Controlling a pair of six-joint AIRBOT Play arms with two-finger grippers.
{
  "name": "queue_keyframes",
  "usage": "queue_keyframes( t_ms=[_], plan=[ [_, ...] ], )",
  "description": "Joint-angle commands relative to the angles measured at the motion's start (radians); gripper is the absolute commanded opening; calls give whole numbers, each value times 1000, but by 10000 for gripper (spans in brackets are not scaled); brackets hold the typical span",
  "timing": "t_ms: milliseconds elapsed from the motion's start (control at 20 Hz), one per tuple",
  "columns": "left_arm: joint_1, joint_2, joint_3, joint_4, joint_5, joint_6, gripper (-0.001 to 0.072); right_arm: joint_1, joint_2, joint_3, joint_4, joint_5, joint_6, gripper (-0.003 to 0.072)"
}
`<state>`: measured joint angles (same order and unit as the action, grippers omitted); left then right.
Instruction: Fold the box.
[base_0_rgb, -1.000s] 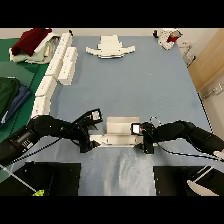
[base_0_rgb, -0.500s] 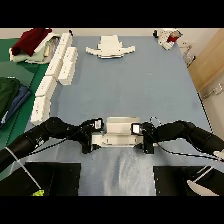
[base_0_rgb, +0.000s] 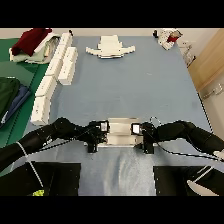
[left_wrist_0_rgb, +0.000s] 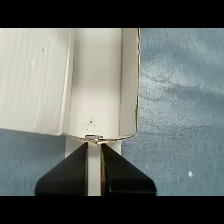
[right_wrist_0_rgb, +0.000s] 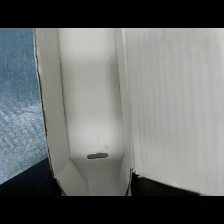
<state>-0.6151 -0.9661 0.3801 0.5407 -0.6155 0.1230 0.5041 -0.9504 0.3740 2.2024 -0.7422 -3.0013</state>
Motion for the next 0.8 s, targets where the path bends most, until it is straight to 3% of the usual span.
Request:
queue_keyframes(
  t_ms=[0, 450, 500, 550, 600, 750],
  plan=[
    [-32, -27, 7, -71, 28, 50, 83, 1, 0, 1, 0, 0, 0, 467],
    [-40, -47, 7, -106, 69, 50, 85, 1, 0, 1, 0, 0, 0, 466],
    [-40, -47, 7, -111, 70, 50, 150, 1, 0, 1, 0, 0, 0, 466],
    [-40, -47, 7, -111, 63, 49, 455, 1, 0, 1, 0, 0, 0, 467],
    [-40, -47, 7, -115, 63, 41, 647, 1, 0, 1, 0, 0, 0, 467],
    [-40, -47, 7, -114, 66, 42, 652, 1, 0, 1, 0, 0, 0, 466]
  ],
)
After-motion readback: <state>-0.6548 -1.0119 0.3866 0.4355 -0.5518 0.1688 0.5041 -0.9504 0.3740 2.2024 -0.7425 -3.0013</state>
